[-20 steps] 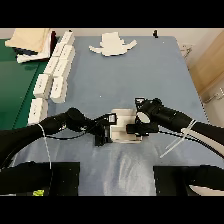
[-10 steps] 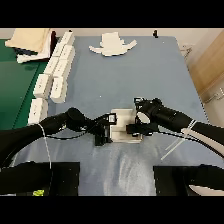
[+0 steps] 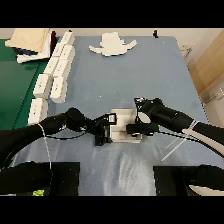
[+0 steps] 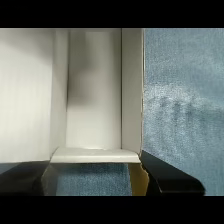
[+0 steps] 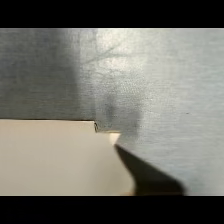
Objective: Fold the box.
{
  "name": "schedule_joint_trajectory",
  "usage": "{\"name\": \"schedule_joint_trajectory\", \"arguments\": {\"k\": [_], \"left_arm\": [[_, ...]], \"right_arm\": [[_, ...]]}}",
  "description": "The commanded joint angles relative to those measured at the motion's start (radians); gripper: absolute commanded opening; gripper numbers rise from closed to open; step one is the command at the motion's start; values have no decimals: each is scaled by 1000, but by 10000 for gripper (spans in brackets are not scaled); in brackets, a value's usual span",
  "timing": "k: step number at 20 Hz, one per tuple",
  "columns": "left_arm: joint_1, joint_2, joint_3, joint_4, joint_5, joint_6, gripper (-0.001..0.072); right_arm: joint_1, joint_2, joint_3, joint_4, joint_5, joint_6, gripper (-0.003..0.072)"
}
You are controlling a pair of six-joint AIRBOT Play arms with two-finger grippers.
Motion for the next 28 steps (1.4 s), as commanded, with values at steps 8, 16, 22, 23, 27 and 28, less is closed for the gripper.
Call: {"name": "schedule_joint_trajectory", "arguments": {"k": [8,16,22,23,27,28], "left_arm": [[1,0,1,0,0,0,452],[1,0,1,0,0,0,452],[1,0,1,0,0,0,452],[1,0,1,0,0,0,452],[1,0,1,0,0,0,452],[1,0,1,0,0,0,452]], "right_arm": [[-5,192,22,20,42,-29,530],[-364,352,34,-11,122,-213,65],[-685,33,34,574,37,-782,2],[-699,-31,35,722,35,-892,2],[-700,-211,38,1124,56,-1186,1],[-700,-227,38,1176,71,-1236,2]]}}
